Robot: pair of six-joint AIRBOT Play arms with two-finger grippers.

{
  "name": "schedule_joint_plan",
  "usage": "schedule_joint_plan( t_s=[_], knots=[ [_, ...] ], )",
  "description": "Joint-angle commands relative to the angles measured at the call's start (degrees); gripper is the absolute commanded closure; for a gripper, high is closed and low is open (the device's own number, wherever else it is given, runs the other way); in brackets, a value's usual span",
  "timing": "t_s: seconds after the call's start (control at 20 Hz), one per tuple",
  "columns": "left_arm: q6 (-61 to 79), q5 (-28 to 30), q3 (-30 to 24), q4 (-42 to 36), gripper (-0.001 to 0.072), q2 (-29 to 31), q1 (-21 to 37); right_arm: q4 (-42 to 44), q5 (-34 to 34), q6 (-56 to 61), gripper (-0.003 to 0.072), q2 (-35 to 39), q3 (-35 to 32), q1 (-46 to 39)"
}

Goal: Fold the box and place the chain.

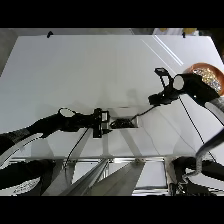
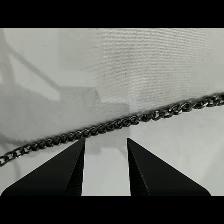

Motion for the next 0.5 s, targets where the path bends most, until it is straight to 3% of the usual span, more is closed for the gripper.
schedule_joint_plan(
  t_s=[0.0,0.45],
  knots=[
    [0.02,0.02,0.0,0.02,0.0499,0.02,-0.02,0.09,-1.14,0.02,0.0387,-1.14,-0.92,-0.04],
    [0.02,0.0,0.0,0.02,0.0499,0.02,-0.02,0.24,-1.25,1.55,0.0391,-2.21,-1.03,0.0]
  ],
)
